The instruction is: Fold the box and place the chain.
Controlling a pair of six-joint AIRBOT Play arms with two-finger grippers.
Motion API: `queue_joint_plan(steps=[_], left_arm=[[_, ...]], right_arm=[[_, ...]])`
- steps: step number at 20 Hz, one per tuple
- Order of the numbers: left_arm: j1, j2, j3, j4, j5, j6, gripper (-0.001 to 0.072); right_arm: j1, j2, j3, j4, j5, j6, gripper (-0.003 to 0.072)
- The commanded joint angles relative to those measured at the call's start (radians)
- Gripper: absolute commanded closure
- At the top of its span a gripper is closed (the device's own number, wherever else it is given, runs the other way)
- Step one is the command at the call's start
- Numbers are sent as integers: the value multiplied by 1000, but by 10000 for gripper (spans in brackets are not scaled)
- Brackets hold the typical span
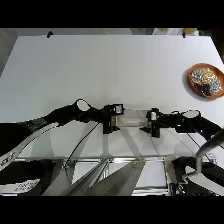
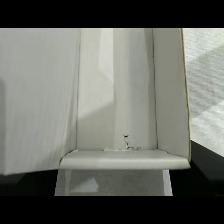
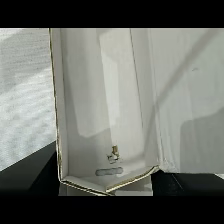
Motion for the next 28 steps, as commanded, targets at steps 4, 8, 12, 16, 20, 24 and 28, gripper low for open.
queue_joint_plan(steps=[4,8,12,16,20,24,28], left_arm=[[2,5,1,34,-45,11,17],[33,45,1,61,-79,-3,17],[76,50,1,51,-141,4,16],[64,35,1,-13,-124,77,15],[60,9,1,-92,-123,163,15],[54,-18,1,-92,-118,165,16],[54,-36,2,-92,-118,164,16]], right_arm=[[0,1,0,-1,1,-2,330],[0,1,0,-1,1,-2,330],[0,1,0,-1,1,-2,330],[0,1,0,-1,1,-2,330],[0,1,0,-1,1,-2,330],[0,1,0,-1,1,-2,330],[0,1,0,-1,1,-2,330]])
